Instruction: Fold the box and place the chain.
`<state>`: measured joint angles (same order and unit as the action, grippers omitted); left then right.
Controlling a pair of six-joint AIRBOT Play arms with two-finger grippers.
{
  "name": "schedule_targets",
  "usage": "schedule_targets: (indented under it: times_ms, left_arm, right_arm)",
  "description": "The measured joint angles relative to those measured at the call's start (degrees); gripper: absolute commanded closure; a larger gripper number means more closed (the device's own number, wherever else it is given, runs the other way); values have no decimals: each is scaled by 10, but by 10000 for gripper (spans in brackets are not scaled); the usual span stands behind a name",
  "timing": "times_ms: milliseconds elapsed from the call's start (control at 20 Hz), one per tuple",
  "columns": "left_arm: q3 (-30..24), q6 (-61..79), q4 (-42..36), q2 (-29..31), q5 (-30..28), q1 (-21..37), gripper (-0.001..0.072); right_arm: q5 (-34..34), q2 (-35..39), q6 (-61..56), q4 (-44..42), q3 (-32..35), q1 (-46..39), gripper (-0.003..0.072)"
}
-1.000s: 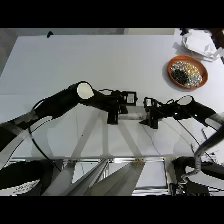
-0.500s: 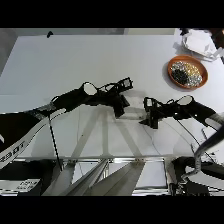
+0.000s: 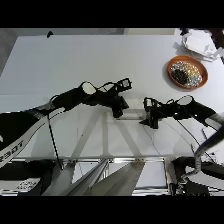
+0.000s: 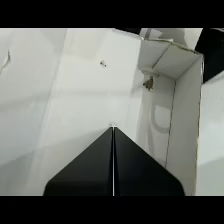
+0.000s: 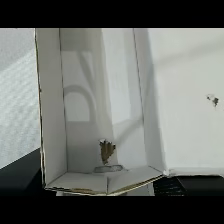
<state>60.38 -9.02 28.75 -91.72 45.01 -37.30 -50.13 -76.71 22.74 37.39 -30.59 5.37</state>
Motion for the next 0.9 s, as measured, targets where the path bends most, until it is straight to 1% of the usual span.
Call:
schedule_targets:
  times_ms: [150,300,400,500,550,600,650,700,900]
  left_arm:
    - [0,1,19,29,19,21,706]
    - [1,32,38,58,52,46,703]
    - [0,65,71,71,90,63,700]
    - [-1,88,125,76,137,76,699]
    - [-3,94,149,77,154,81,659]
    - [-8,100,174,77,169,84,561]
    - [-14,104,191,76,177,87,497]
    - [-23,106,204,74,176,88,478]
    - [-56,127,223,62,135,91,479]
  right_arm:
    - [0,0,-1,0,0,0,230]
    - [0,0,-2,0,0,0,230]
    - [0,0,-2,-1,0,0,230]
    - [0,0,-2,-1,0,0,230]
    - [0,0,-2,-1,0,0,230]
    - [0,0,-2,-1,0,0,230]
    - [0,0,-2,-1,0,0,230]
    - [0,0,-2,-1,0,0,230]
    - [0,0,-2,-1,0,0,230]
